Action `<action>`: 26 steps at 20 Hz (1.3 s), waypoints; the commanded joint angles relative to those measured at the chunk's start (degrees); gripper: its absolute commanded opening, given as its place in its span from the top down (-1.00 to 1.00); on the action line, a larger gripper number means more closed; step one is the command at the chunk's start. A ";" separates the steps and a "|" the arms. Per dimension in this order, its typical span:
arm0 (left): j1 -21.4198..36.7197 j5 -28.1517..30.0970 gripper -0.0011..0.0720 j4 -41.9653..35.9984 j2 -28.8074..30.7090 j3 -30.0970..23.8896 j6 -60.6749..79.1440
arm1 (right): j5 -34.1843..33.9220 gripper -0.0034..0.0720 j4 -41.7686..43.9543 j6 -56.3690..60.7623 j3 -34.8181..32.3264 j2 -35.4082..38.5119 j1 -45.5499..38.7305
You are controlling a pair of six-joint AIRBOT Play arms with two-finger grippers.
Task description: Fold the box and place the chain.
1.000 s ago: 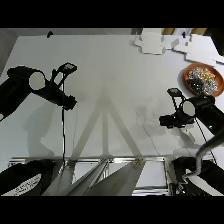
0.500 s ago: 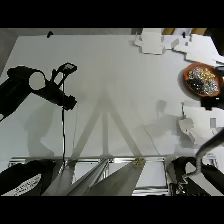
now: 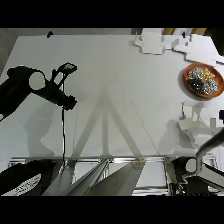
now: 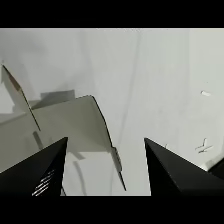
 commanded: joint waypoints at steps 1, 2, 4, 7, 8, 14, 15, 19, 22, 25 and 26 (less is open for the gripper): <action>0.00 0.00 -0.27 -0.02 0.04 0.00 0.00 | -1.01 -0.36 -1.92 -0.63 0.07 -3.78 -1.01; 0.00 0.00 -0.27 0.02 0.04 0.00 0.00 | -0.85 -0.19 -1.84 -0.63 0.07 -4.57 -1.01; 0.00 0.00 -0.27 0.00 0.04 0.00 0.00 | 2.16 0.12 -1.62 -0.57 0.07 -6.73 -1.01; 0.00 0.00 -0.27 0.00 0.04 0.00 0.00 | 7.85 0.86 -0.22 -0.59 0.07 -7.91 -0.79; 0.00 0.00 -0.27 0.00 0.04 0.00 0.00 | 9.88 0.86 0.00 -0.59 0.07 -7.65 -0.24; 0.00 0.00 -0.27 0.00 0.04 0.00 0.00 | 13.14 0.87 4.24 -3.89 0.07 1.16 14.05; 0.00 0.00 -0.27 0.00 0.04 0.00 0.00 | 12.85 0.87 8.09 -4.17 0.04 3.43 16.57; 0.00 0.00 -0.27 0.00 0.04 0.00 0.00 | 6.19 0.87 30.60 -5.29 -3.26 14.29 22.25; 0.00 0.00 -0.27 0.00 0.04 0.00 0.00 | -1.64 0.87 40.00 -5.27 -12.00 25.66 26.71; -0.02 0.02 -0.27 -0.07 0.04 0.00 0.00 | -7.15 0.87 45.35 -4.39 -21.75 36.76 31.26; 0.00 0.13 -0.27 -0.33 0.04 0.00 0.00 | -8.04 0.87 47.23 -4.42 -24.28 39.80 32.46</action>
